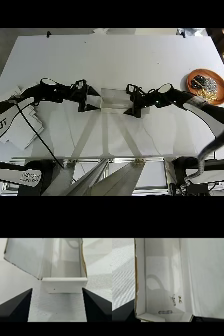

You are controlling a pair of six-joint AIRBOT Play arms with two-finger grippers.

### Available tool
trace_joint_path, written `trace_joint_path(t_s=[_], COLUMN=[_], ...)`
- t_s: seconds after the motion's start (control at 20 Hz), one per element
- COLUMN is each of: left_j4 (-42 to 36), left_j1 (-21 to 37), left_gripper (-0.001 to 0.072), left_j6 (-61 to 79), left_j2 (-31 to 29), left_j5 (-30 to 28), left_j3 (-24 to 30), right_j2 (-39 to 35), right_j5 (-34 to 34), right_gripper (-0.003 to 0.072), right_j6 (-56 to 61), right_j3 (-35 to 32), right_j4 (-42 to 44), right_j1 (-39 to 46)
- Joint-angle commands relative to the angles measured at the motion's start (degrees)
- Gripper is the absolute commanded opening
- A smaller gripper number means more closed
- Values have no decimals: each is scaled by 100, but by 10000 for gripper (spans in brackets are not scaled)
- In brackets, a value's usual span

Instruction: Fold the box and place the chain.

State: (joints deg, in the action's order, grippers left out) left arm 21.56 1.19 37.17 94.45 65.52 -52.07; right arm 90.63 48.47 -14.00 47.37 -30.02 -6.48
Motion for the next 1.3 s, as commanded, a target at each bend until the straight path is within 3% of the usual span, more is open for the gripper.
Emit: trace_joint_path(t_s=[0.0,0.25,0.65,0.9,1.25], left_j4=[400,315,208,595,-101], left_j1=[-22,-76,-343,-282,-284], left_gripper=[698,698,698,698,697], left_j6=[4,-280,-557,-800,-522], left_j2=[-2,-2,-2,-2,-2], left_j5=[79,197,-192,-409,-369], left_j3=[2,2,2,2,2], right_j2=[-2,-2,-2,-2,-2], right_j5=[17,17,17,17,17], right_gripper=[398,398,398,398,398], right_j6=[-2,-2,-2,-2,-2], right_j3=[0,0,0,0,0], right_j4=[-13,-13,-13,-13,-13], right_j1=[0,0,0,0,0])
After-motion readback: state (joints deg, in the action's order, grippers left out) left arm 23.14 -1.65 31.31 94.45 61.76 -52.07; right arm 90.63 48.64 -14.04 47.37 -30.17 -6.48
